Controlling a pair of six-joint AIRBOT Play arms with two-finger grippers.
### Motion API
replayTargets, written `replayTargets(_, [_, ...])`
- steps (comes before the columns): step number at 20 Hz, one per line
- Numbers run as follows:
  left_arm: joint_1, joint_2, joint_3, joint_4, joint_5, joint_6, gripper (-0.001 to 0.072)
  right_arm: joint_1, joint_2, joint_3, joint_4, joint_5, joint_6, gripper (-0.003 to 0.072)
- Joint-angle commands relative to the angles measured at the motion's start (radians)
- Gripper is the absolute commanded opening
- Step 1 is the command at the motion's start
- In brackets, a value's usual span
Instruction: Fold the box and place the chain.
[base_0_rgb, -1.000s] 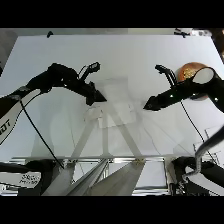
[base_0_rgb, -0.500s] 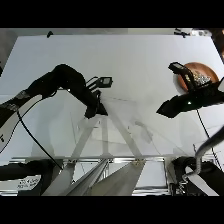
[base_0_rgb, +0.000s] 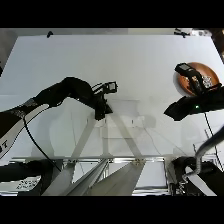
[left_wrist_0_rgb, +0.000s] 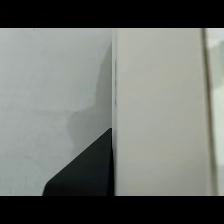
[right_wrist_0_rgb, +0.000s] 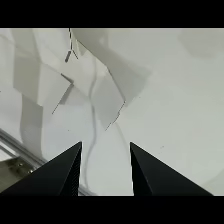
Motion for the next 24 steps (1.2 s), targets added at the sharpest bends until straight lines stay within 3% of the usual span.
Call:
replayTargets(1, [-0.008, 0.000, -0.049, 0.000, -0.109, 0.001, 0.0000, 0.000, 0.003, 0.000, -0.011, -0.020, 0.000, 0.0345])
replayTargets(12, [-0.037, -0.004, -0.051, -0.048, -0.247, 0.001, 0.0001, 0.000, 0.003, 0.000, -0.010, -0.022, -0.078, 0.0345])
replayTargets(18, [-0.148, -0.029, -0.048, -0.048, -0.280, 0.001, 0.0001, 0.000, 0.003, 0.000, -0.010, -0.031, -0.084, 0.0345])
replayTargets(24, [-0.160, -0.029, -0.036, -0.047, -0.265, 0.001, -0.0001, 0.000, 0.003, 0.000, -0.010, -0.035, -0.084, 0.0345])
